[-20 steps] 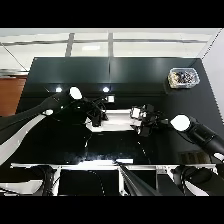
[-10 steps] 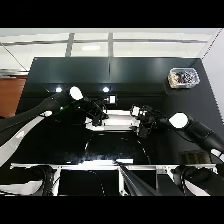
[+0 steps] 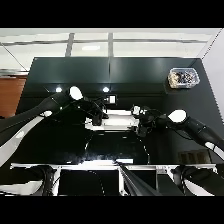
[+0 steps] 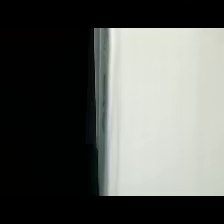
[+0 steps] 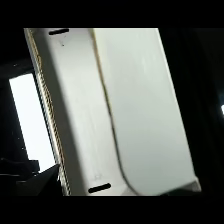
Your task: Fold the box and place the chain.
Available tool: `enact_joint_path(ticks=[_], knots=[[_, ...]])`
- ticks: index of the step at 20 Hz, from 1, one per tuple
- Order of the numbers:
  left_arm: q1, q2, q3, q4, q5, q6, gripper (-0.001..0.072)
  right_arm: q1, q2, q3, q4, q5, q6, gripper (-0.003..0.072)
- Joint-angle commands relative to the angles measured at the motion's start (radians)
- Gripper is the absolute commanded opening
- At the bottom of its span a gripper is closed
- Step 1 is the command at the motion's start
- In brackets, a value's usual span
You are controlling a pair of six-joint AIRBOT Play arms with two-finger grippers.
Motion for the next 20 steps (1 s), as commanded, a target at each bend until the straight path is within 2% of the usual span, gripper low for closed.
enact_joint_path(ticks=[1, 7, 11, 20], knots=[[0.0, 0.0, 0.0, -0.003, 0.001, -0.002, 0.0025, -0.004, -0.034, 0.0, 0.059, 0.028, -0.1, 0.0628], [0.0, 0.0, 0.0, -0.003, -0.001, -0.003, 0.0025, -0.004, -0.077, 0.0, 0.047, 0.041, -0.149, 0.0628], [0.0, -0.001, 0.0, -0.004, -0.002, -0.003, 0.0026, -0.003, -0.106, 0.0, -0.026, 0.045, -0.148, 0.0628], [0.0, -0.001, -0.001, -0.004, -0.005, -0.004, 0.0026, -0.003, -0.116, 0.0, -0.025, 0.032, -0.147, 0.0628]])
